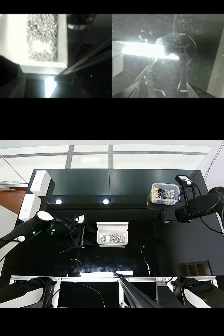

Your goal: Fold the box and place the chain.

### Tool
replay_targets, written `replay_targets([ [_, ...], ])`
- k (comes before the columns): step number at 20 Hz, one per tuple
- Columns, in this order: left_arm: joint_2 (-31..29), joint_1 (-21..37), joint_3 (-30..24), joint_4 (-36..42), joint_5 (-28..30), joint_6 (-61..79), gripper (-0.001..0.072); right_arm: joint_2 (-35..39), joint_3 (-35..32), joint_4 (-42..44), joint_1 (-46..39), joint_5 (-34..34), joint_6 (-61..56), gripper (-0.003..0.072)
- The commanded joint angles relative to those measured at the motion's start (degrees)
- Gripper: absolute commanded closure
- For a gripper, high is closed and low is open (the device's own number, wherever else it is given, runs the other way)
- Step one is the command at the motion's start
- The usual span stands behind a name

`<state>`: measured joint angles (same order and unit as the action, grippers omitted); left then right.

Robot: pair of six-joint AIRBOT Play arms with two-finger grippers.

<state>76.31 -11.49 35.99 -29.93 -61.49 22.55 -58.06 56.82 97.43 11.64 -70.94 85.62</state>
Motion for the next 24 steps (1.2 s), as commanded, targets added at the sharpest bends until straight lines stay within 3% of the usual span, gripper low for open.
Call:
replay_targets([
  [1, 0.74, -0.39, 0.7, 1.86, 0.31, -0.24, 0.0008, 0.0, 0.0, 0.04, 0.02, 0.07, -0.17, -0.0021],
  [24, 2.43, -4.46, 2.89, -1.44, 3.65, -4.15, 0.0008, 0.0, 0.0, 0.04, 0.02, 1.75, -0.17, -0.002],
])
